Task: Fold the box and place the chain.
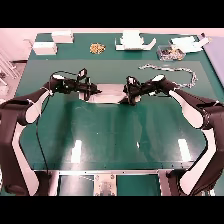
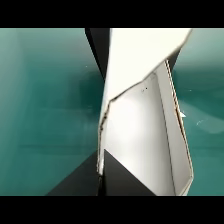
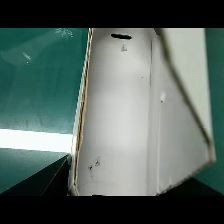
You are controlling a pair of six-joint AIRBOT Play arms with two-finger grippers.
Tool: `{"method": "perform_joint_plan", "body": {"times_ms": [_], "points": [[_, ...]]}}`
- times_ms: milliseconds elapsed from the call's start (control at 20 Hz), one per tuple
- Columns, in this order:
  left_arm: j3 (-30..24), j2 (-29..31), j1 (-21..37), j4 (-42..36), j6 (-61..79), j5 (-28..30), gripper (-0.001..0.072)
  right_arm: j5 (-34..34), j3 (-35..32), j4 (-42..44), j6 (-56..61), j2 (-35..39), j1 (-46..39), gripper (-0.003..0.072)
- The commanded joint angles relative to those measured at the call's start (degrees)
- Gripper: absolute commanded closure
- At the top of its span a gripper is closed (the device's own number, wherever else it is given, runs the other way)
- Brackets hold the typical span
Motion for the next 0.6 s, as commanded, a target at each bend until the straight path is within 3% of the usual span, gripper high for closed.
{"method": "perform_joint_plan", "body": {"times_ms": [0, 50, 100, 150, 200, 400, 550], "points": [[0.02, 0.0, 0.02, -1.05, 0.02, -0.15, 0.069, 0.02, -0.02, 0.0, 0.0, -0.02, 0.04, 0.0166], [0.02, 0.0, 0.02, -1.6, 0.13, -0.37, 0.0689, 0.02, -0.02, 0.0, 0.0, -0.02, 0.04, 0.0166], [0.02, 0.0, 0.02, -2.69, 0.7, -0.39, 0.0606, 0.02, -0.02, 0.0, 0.0, -0.02, 0.04, 0.0166], [0.02, 0.07, 0.13, -4.33, 0.92, -0.42, 0.0297, 0.02, -0.02, 0.0, 0.0, -0.02, 0.04, 0.0166], [0.04, 0.13, 0.33, -6.14, 1.27, -1.46, 0.022, 0.02, -0.02, 0.0, 0.0, -0.02, 0.04, 0.0166], [2.71, 0.7, 1.86, -9.07, 0.72, -6.47, 0.0222, 0.02, -0.02, 0.0, 0.0, -0.02, 0.04, 0.0166], [5.62, 0.7, 4.17, -9.79, -3.67, -15.56, 0.0223, 0.02, -0.02, 0.0, 0.0, -0.02, 0.04, 0.0166]]}}
